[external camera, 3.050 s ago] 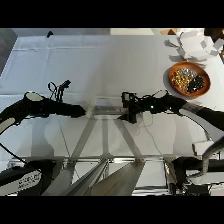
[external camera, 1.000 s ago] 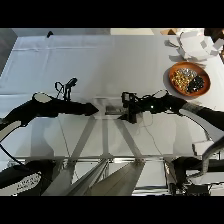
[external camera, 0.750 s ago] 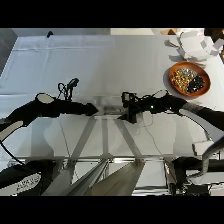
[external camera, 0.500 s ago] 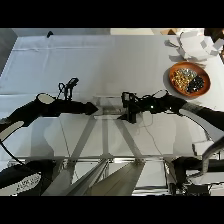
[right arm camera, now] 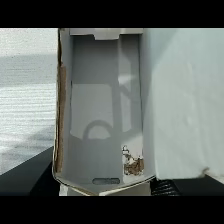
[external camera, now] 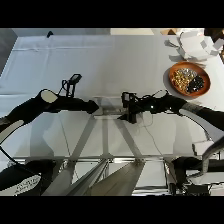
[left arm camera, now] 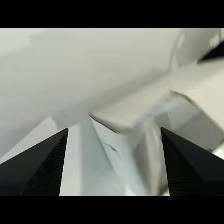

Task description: Fold the box and place the chain.

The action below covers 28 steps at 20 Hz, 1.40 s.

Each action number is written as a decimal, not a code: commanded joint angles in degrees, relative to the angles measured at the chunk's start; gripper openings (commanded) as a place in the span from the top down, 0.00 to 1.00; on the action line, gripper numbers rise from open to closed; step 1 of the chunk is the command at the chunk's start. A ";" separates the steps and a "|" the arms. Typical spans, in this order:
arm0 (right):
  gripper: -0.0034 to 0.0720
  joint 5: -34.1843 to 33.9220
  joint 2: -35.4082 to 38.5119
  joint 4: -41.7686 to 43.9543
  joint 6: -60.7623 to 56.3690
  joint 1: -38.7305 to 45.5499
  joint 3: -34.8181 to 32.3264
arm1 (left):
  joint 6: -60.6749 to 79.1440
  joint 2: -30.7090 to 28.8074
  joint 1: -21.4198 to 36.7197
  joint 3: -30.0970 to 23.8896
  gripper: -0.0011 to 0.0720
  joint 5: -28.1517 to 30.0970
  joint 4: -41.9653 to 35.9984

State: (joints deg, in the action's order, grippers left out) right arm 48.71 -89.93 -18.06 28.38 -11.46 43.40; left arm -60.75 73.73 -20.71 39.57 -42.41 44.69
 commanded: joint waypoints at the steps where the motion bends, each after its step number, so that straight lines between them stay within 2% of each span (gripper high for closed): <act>1: 0.35 -0.02 -0.02 0.07 -0.02 -0.02 0.02 | -15.98 0.74 -5.86 3.63 0.10 -1.81 17.16; 4: 0.35 0.00 -0.02 0.07 -0.02 -0.02 0.02 | -35.52 2.60 -9.62 5.86 0.11 -3.32 33.29; 5: 0.35 -0.02 -0.02 0.07 -0.02 -0.02 0.02 | -40.19 3.30 -10.40 6.54 0.11 -3.61 36.35; 8: 0.35 0.00 -0.02 0.07 -0.02 -0.02 0.02 | -45.13 4.79 -12.33 8.81 0.11 -3.93 37.48; 9: 0.35 0.00 -0.02 0.07 -0.02 -0.02 0.02 | -46.80 5.16 -12.96 9.84 0.13 -3.91 37.70; 10: 0.35 -0.02 -0.02 0.04 -0.02 -0.02 0.02 | -48.61 5.51 -13.55 10.84 0.21 -3.91 38.60; 12: 0.35 -0.02 -0.02 0.07 -0.02 -0.02 0.02 | -52.19 6.01 -14.60 12.28 0.22 -4.17 41.29; 13: 0.35 -0.02 -0.02 0.04 -0.02 -0.02 0.02 | -52.63 6.34 -15.06 12.70 0.16 -4.39 41.48; 14: 0.35 0.00 -0.02 0.07 -0.02 -0.02 0.02 | -52.65 6.62 -15.30 12.85 0.05 -4.52 41.11; 15: 0.35 0.00 -0.02 0.07 -0.02 -0.02 0.02 | -52.68 6.91 -15.52 12.92 0.00 -4.87 40.89; 17: 0.35 0.00 -0.02 0.07 -0.02 -0.02 0.02 | -52.68 7.13 -16.31 12.94 0.00 -4.94 40.85; 18: 0.35 0.00 -0.02 0.04 -0.02 -0.02 0.02 | -53.72 7.19 -16.52 12.94 0.02 -4.76 41.18; 20: 0.35 -0.02 -0.02 0.04 -0.02 -0.02 0.02 | -58.95 7.41 -16.52 12.94 0.24 -5.51 41.75; 24: 0.35 0.00 -0.02 0.07 -0.02 -0.02 0.02 | -69.88 8.13 -16.52 12.94 0.27 -8.96 43.78; 27: 0.35 0.00 -0.02 0.07 -0.02 -0.02 0.02 | -76.08 8.55 -16.55 12.94 0.27 -7.61 44.09; 28: 0.35 -0.02 -0.02 0.07 -0.02 -0.02 0.02 | -76.00 8.63 -16.55 12.94 0.34 -7.10 43.95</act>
